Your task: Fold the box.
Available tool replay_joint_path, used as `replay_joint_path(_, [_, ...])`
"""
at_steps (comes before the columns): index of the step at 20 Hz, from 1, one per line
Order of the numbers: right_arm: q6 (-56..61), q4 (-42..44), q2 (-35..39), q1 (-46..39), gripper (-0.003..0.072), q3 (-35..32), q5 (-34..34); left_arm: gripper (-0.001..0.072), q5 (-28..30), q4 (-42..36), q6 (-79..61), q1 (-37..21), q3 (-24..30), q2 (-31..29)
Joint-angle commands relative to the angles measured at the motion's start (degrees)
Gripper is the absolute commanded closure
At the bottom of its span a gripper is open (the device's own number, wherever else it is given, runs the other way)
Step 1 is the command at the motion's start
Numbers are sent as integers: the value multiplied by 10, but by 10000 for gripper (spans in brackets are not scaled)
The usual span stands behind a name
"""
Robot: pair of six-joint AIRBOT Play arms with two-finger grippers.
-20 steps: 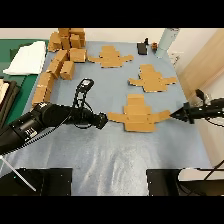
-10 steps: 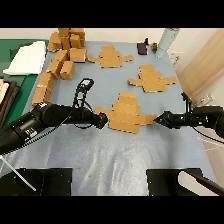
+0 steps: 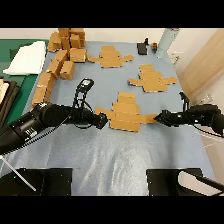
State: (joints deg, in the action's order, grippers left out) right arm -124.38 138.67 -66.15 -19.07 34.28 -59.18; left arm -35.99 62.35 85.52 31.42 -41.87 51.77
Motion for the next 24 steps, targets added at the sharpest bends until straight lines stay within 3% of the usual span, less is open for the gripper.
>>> replay_joint_path(1, [-25, 21, -44, 19, 455, 16, -22, 21, -10, 0, 0, -1, 0, 0])
replay_joint_path(14, [-46, -8, -82, 51, 455, 91, 42, 21, -34, -7, 1, -1, 0, 0])
replay_joint_path(16, [-30, -35, -82, 45, 420, 91, 76, 21, -43, -7, 1, -1, 0, 0])
replay_joint_path(17, [-28, -35, -82, 41, 327, 91, 92, 21, -50, -7, 0, -1, 0, 0])
replay_joint_path(24, [-64, -3, -137, 41, 323, 123, 68, 21, -56, -7, 1, -1, 0, 0])
